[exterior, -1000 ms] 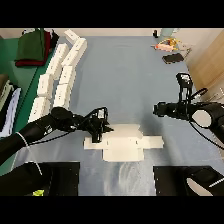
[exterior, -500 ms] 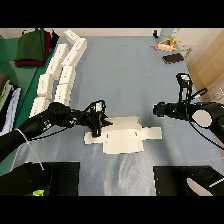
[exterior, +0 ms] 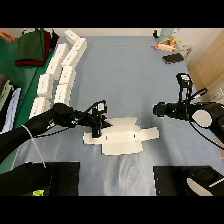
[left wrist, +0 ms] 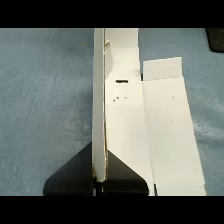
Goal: Fold the box.
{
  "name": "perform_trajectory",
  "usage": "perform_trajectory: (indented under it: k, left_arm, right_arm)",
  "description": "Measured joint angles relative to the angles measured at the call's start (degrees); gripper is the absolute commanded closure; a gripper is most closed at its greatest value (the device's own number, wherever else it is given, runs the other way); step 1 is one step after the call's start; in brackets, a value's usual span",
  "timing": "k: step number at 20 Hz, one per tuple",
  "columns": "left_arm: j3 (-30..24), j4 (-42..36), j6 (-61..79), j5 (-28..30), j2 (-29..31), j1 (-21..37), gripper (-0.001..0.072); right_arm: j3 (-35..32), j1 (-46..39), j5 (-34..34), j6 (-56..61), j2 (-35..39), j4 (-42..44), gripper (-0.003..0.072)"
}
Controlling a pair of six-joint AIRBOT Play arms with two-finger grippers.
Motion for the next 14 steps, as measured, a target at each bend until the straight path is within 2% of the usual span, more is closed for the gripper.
perform_trajectory:
  k: [7, 12, 14]
  left_arm:
    - [0.1, 1.9, -4.8, -0.8, -0.5, 0.0, 0.0698]
    - [0.2, 6.1, -9.4, -1.4, -0.4, -1.8, 0.0697]
    - [0.1, 7.2, -10.3, -2.3, -0.5, -2.5, 0.0697]
  right_arm:
    - [0.0, 0.0, 0.0, 0.0, 0.0, 0.0, 0.0383]
    - [0.0, 0.0, 0.0, 0.0, 0.0, 0.0, 0.0386]
    - [0.0, 0.0, 0.0, 0.0, 0.0, 0.2, 0.0406]
